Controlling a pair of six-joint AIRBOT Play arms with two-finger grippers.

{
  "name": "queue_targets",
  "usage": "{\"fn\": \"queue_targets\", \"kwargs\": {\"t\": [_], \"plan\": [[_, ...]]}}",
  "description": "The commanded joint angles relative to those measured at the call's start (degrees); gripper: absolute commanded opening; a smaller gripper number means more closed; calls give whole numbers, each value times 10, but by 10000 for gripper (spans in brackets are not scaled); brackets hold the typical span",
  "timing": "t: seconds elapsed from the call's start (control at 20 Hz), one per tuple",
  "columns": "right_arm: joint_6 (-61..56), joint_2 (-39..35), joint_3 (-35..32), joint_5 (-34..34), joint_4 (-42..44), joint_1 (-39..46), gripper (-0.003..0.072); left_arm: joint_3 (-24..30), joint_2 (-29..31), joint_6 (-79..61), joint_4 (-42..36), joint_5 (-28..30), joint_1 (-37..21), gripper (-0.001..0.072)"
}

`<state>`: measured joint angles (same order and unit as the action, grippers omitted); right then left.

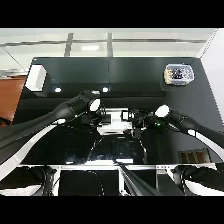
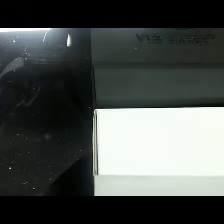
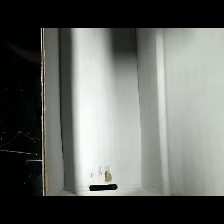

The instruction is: Fold the box and place the chain.

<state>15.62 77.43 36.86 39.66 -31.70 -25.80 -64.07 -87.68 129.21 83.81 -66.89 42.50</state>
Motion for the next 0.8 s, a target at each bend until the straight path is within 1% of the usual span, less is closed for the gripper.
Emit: {"fn": "queue_targets", "kwargs": {"t": [0.0,0.05,0.1,0.25,0.35,0.45,0.55,0.7,0.75], "plan": [[-5,0,0,-6,2,0,394,-1,0,0,-1,0,0,24],[-13,0,0,-14,4,0,634,-1,0,0,-1,0,0,24],[-21,0,0,-18,2,0,677,-1,0,0,-1,0,0,24],[-41,-26,0,-5,-2,1,675,-1,0,-4,0,-6,0,24],[-50,-51,0,4,-43,1,675,-1,0,-4,3,-7,0,24],[-71,-70,0,6,-104,2,675,-1,0,-5,4,-7,0,24],[-76,-76,0,4,-138,7,675,-1,0,-16,3,-8,0,24],[-75,-75,0,7,-140,11,673,-1,0,-15,3,-7,0,25],[-75,-76,0,12,-140,11,642,-1,0,-15,3,-7,0,24]]}}
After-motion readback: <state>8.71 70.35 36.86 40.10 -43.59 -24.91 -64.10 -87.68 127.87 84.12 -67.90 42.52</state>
